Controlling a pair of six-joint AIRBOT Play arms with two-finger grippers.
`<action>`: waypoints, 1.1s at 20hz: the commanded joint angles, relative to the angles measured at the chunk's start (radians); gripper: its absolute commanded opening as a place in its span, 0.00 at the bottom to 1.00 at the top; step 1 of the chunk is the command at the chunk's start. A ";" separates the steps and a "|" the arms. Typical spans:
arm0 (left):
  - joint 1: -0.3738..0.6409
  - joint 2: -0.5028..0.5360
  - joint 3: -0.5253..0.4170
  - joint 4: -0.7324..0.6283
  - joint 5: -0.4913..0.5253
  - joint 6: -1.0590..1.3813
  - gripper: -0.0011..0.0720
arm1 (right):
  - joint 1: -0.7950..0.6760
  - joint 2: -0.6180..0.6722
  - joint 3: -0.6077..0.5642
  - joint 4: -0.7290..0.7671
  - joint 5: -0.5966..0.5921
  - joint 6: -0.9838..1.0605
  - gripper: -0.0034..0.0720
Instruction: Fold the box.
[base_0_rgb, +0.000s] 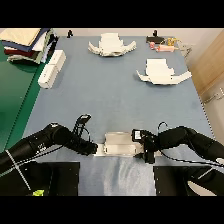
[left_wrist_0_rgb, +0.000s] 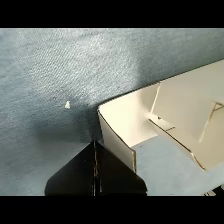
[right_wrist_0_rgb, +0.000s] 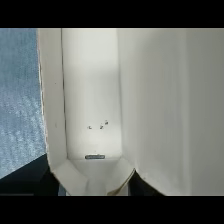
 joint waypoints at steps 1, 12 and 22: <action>-0.005 0.000 0.006 -0.010 -0.002 0.004 0.03 | 0.000 0.000 0.001 0.000 0.000 0.000 0.73; -0.005 0.101 0.035 -0.083 -0.013 0.046 0.03 | 0.000 0.000 0.001 0.000 0.000 0.000 0.73; -0.005 0.101 0.035 -0.168 0.014 0.142 0.04 | 0.000 0.000 0.001 0.000 0.000 0.000 0.73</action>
